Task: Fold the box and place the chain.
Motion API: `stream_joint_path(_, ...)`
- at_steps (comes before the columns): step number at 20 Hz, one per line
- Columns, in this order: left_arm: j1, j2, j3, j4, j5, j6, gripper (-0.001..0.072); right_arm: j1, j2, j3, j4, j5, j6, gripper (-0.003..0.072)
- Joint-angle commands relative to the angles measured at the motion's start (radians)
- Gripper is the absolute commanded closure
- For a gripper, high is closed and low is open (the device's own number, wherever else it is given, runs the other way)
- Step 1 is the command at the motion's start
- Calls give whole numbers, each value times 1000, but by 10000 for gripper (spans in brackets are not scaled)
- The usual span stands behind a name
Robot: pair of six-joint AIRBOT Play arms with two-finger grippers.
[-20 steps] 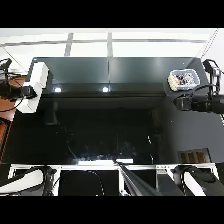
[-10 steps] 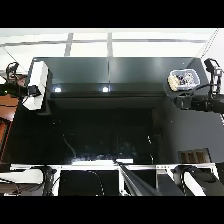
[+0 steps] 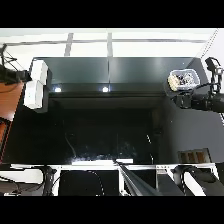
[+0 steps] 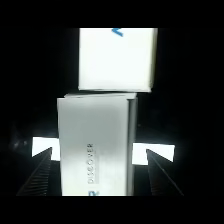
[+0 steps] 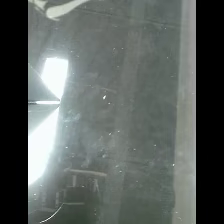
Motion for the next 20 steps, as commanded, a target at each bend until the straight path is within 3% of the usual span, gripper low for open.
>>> stream_joint_path(1, -27, 22, 187, -92, -249, -88, 324, 0, 0, 0, 22, -22, -9, 671)
stream_joint_path(2, -39, 28, 213, -147, -314, -100, 604, 10, 0, -2, 21, -31, -18, 671)
stream_joint_path(3, -56, 39, 217, -212, -360, -100, 682, 30, 0, -10, 22, -48, -29, 670)
stream_joint_path(5, -126, 86, 180, -274, -385, -104, 684, 88, 0, -34, 21, -94, -32, 671)
stream_joint_path(8, -296, 247, -22, -267, -201, -104, 684, 206, -2, -101, 21, -221, -31, 671)
stream_joint_path(12, -535, 560, -528, -197, 259, -99, 683, 302, -11, -205, -25, -407, -31, 671)
stream_joint_path(15, -603, 729, -869, -146, 459, -105, 682, 296, -44, -235, -98, -437, -26, 671)
stream_joint_path(17, -590, 786, -947, -146, 485, -158, 683, 294, -52, -235, -146, -439, -27, 670)
stream_joint_path(20, -572, 814, -949, -143, 479, -156, 681, 294, -52, -235, -114, -423, -27, 670)
